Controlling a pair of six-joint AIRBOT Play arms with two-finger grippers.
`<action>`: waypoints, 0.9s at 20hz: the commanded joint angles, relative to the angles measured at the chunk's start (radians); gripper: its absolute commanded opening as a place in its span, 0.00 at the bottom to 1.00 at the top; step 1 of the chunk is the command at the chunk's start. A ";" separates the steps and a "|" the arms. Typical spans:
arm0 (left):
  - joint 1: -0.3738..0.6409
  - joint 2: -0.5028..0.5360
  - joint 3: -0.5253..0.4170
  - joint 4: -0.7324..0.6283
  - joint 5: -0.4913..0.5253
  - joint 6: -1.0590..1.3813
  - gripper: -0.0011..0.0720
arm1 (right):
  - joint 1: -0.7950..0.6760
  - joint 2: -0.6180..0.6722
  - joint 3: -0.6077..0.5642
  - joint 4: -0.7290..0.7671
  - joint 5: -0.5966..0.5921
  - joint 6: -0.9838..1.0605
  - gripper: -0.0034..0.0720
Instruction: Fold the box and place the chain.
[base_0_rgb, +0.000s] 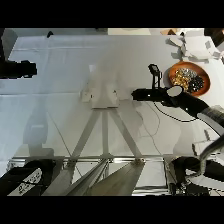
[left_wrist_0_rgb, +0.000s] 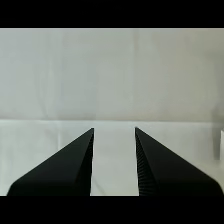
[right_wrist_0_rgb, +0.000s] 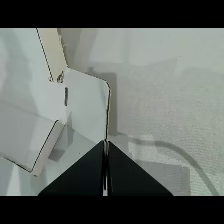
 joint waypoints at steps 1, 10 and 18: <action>-0.001 -0.001 0.000 0.005 0.020 0.017 0.39 | 0.001 0.000 0.000 -0.003 0.011 0.000 0.06; -0.001 -0.001 0.000 0.003 0.010 0.005 0.39 | 0.001 0.000 0.000 -0.003 0.011 0.000 0.06; -0.002 -0.001 0.000 -0.067 0.017 0.004 0.39 | 0.001 0.000 0.000 -0.003 0.011 0.000 0.06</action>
